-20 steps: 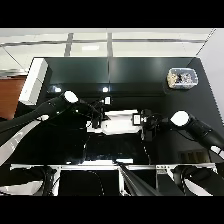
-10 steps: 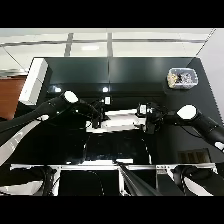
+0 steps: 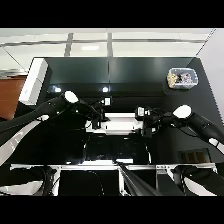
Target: Fold the box and place the chain.
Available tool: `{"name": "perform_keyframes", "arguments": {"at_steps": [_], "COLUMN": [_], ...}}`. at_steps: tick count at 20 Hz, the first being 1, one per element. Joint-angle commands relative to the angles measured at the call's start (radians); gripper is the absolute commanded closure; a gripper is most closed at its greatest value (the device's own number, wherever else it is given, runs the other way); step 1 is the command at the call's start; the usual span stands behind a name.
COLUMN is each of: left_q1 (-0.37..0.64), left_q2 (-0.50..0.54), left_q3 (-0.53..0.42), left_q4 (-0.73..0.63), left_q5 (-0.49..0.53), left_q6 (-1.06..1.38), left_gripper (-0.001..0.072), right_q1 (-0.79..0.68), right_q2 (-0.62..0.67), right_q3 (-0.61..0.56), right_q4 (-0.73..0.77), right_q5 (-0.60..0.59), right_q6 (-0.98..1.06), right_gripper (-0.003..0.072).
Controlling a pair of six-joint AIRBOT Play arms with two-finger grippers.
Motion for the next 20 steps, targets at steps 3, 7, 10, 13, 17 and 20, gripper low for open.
{"name": "perform_keyframes", "arguments": {"at_steps": [3,7,10,13,17,20], "left_q1": [0.000,0.000,0.000,0.000,0.000,0.000], "left_q2": [0.000,0.000,0.000,0.000,0.000,0.000], "left_q3": [0.001,0.001,0.001,0.001,0.001,0.001], "left_q4": [-0.002,-0.002,-0.002,-0.002,-0.002,-0.002], "left_q5": [-0.003,-0.003,-0.003,-0.001,-0.001,-0.001], "left_q6": [-0.002,-0.002,-0.002,-0.002,-0.002,-0.002], "left_gripper": [0.0677,0.0677,0.0677,0.0677,0.0677,0.0677], "right_q1": [0.006,0.004,0.004,0.004,0.004,0.006], "right_q2": [-0.070,-0.105,-0.126,-0.130,-0.131,-0.137], "right_q3": [-0.003,-0.003,-0.003,-0.003,-0.001,0.004], "right_q4": [0.004,0.007,0.007,0.015,0.015,0.014], "right_q5": [-0.007,-0.009,-0.011,-0.027,-0.034,-0.047], "right_q6": [-0.089,-0.123,-0.133,-0.127,-0.116,-0.094], "right_gripper": [-0.0015,-0.0015,-0.0014,-0.0014,-0.0014,-0.0014]}}
